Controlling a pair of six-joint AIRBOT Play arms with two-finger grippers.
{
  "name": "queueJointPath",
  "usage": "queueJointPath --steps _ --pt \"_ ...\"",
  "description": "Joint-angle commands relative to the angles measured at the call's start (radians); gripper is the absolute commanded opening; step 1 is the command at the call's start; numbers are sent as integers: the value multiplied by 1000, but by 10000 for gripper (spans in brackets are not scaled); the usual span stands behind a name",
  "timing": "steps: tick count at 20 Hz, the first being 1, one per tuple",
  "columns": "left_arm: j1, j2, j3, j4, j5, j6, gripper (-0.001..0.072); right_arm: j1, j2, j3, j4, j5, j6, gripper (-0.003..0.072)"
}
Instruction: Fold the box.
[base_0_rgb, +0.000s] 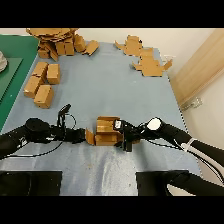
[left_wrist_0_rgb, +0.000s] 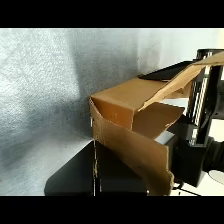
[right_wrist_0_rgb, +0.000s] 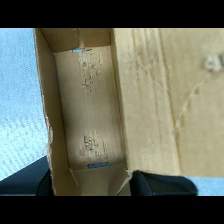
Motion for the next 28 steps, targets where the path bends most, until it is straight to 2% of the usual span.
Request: queueJointPath --steps 1,9,17,24,26,28 --pt "-3 1 1 -16 18 6 11 0 0 0 0 1 0 422" --pt "-3 1 1 -19 60 7 12 0 0 0 0 0 0 421" --pt "-3 1 1 -16 58 10 12 0 0 0 0 0 0 421" --pt "-5 1 24 -8 6 0 11 0 0 0 0 0 0 421" --pt "-17 1 52 35 11 -43 11 0 0 0 0 0 0 421" --pt "-32 1 66 135 19 -178 11 0 0 0 0 0 0 422"
